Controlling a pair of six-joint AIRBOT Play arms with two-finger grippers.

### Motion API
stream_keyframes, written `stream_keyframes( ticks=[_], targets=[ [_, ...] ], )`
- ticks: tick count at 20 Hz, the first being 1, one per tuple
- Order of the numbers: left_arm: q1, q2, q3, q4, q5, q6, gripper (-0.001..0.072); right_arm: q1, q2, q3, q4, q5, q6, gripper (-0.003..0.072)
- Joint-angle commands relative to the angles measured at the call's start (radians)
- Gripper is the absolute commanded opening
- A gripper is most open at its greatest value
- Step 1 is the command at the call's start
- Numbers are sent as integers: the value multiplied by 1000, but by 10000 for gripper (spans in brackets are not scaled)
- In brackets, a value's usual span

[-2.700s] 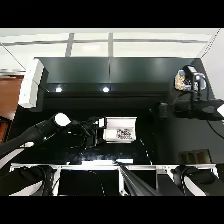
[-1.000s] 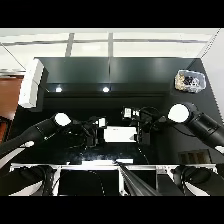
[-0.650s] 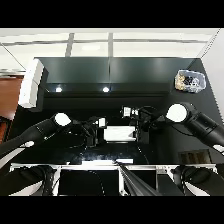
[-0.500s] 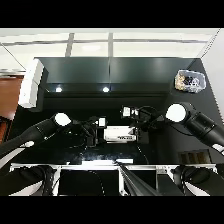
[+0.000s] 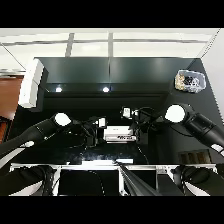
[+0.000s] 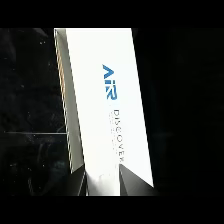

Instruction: Fold the box and place the chain.

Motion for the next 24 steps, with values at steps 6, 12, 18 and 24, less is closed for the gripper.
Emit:
stream_keyframes(
  ticks=[6,12,18,24],
  targets=[
    [0,-1,0,-2,0,0,393,0,-1,-13,17,-3,3,316],
    [0,-1,0,-1,0,0,393,0,-1,-19,22,-9,3,316],
    [0,-1,0,-1,0,0,393,0,-3,-40,23,-34,3,315],
    [0,-1,0,-1,0,0,393,0,-3,-40,23,-47,3,316]
  ],
)
